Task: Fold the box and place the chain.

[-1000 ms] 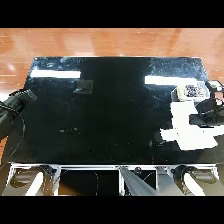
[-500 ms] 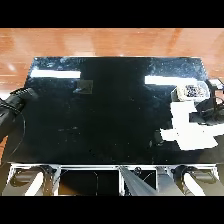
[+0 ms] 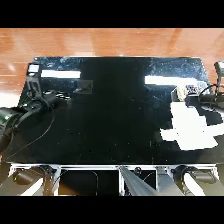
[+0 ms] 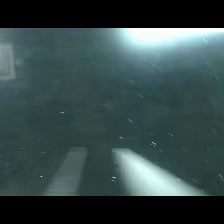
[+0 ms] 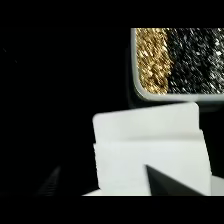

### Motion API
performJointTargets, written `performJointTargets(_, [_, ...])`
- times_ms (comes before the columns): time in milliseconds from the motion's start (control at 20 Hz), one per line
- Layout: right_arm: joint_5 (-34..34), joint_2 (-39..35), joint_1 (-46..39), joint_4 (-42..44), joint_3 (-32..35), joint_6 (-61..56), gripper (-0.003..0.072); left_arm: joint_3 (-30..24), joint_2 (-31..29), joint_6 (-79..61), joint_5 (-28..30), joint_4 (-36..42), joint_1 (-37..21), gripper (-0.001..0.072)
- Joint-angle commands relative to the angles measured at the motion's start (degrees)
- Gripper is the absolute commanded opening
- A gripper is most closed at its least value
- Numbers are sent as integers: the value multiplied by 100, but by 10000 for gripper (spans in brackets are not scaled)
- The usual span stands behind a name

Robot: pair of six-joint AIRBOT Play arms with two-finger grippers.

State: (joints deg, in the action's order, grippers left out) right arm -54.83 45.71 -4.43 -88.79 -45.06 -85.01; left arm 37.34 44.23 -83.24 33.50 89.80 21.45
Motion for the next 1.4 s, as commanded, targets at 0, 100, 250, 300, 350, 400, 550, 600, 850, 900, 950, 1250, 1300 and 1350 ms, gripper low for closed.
performJointTargets(0, [48, 4, -304, -164, -70, -205, 713, 337, 240, -98, 426, -81, 363, 623])
performJointTargets(100, [-7, 59, -1427, -859, -70, -289, 713, 337, 245, 9, 638, -50, 354, 622])
performJointTargets(250, [522, 463, -3759, 603, -70, -278, 712, 334, 245, 269, 1078, 188, 354, 620])
performJointTargets(300, [798, 704, -4413, 1836, -87, 190, 707, 334, 245, 275, 1213, 225, 352, 619])
performJointTargets(350, [743, 1049, -4916, 2892, -243, 933, 707, 334, 245, 275, 1296, 223, 352, 618])
performJointTargets(400, [385, 1456, -5283, 3501, -546, 1497, 707, 334, 245, 275, 1311, 221, 352, 618])
performJointTargets(550, [-1534, 2870, -5943, 3176, -1967, 2299, 707, 334, 245, 273, 1233, 221, 302, 618])
performJointTargets(600, [-1875, 3237, -6059, 2828, -2352, 2439, 707, 334, 245, 273, 1263, 221, 254, 618])
performJointTargets(850, [-2358, 4253, -6404, 4225, -3042, 4247, 706, 334, 245, 273, 1274, 210, 125, 618])
performJointTargets(900, [-2446, 4448, -6376, 3783, -3042, 4238, 705, 334, 247, 273, 1250, 208, 122, 617])
performJointTargets(950, [-2632, 4631, -6349, 3423, -3042, 4236, 705, 334, 247, 271, 1231, 201, 122, 618])
performJointTargets(1250, [-3405, 5213, -6266, 2815, -3038, 3807, 705, 334, 249, 273, 1235, 173, 125, 618])
performJointTargets(1300, [-3410, 5226, -6251, 2717, -3038, 3775, 706, 334, 249, 273, 1235, 173, 122, 618])
performJointTargets(1350, [-3416, 5241, -6251, 2721, -3038, 3598, 705, 334, 249, 273, 1235, 177, 125, 618])
